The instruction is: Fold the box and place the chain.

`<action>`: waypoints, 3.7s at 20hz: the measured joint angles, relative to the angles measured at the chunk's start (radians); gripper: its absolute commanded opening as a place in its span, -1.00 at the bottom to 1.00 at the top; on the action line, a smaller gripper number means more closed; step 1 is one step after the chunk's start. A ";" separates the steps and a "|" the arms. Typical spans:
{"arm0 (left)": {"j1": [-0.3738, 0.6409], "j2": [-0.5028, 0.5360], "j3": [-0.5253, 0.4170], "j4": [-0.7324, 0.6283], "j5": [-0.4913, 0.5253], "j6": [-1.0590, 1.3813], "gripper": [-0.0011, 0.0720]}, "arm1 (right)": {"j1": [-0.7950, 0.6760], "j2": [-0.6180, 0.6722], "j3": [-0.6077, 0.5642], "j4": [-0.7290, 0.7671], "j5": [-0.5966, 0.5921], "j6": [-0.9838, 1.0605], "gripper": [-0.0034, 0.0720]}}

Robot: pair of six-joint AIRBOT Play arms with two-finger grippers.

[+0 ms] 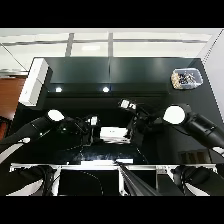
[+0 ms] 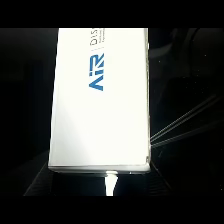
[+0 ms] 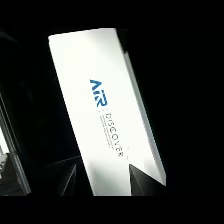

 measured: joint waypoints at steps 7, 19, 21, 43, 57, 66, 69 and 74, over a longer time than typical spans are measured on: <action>0.000 0.000 0.000 0.000 0.000 0.000 0.30 | -0.092 0.030 -0.071 0.227 0.093 0.238 -0.83; 0.000 0.000 0.000 0.000 0.000 0.000 0.30 | -0.108 -0.143 -0.130 0.582 -0.009 0.323 -0.81; 0.000 0.000 0.000 0.000 0.001 0.000 0.30 | -0.108 -0.148 -0.130 0.598 -0.023 0.326 -0.81; 0.000 0.000 0.000 0.000 0.001 0.000 0.30 | -0.087 -0.166 -0.132 0.560 -0.083 0.434 -0.81; 0.000 0.000 0.000 0.001 0.001 0.001 0.30 | -0.031 -0.213 -0.146 0.474 -0.122 0.489 -0.81; 0.000 0.000 0.000 0.000 0.001 -0.003 0.32 | -0.109 -0.130 -0.115 0.494 -0.039 0.393 -0.81; 0.000 0.002 0.000 0.010 0.008 -0.003 0.98 | -0.240 -0.015 -0.092 0.433 0.024 0.386 -0.81; 0.000 0.051 0.021 0.064 -0.021 -0.109 0.98 | -0.465 0.115 -0.080 0.328 0.124 0.403 -0.81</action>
